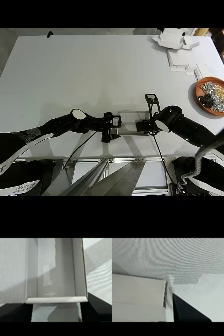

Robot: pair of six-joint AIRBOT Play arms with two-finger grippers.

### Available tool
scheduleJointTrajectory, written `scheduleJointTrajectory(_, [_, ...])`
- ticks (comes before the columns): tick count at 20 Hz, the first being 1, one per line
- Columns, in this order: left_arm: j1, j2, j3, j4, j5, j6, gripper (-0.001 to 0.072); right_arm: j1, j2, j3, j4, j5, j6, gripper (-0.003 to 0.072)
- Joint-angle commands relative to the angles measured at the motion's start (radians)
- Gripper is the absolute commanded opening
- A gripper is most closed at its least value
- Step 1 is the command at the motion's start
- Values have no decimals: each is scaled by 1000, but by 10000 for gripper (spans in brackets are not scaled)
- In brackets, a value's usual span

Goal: Fold the box and place the chain.

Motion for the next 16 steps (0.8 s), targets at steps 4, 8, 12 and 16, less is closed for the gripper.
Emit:
scheduleJointTrajectory(4, [1, 1, -1, -1, -2, 0, 276, 0, 3, 1, 1, -16, -23, 215])
scheduleJointTrajectory(8, [1, 1, -1, -1, -2, 0, 276, 0, 3, -2, 6, -26, -23, 22])
scheduleJointTrajectory(12, [1, 1, -1, -1, -2, 0, 276, 1, 2, -16, 13, -25, -23, 22])
scheduleJointTrajectory(16, [1, 1, -1, -1, -2, 0, 276, 1, -4, -16, 32, -40, -24, 24])
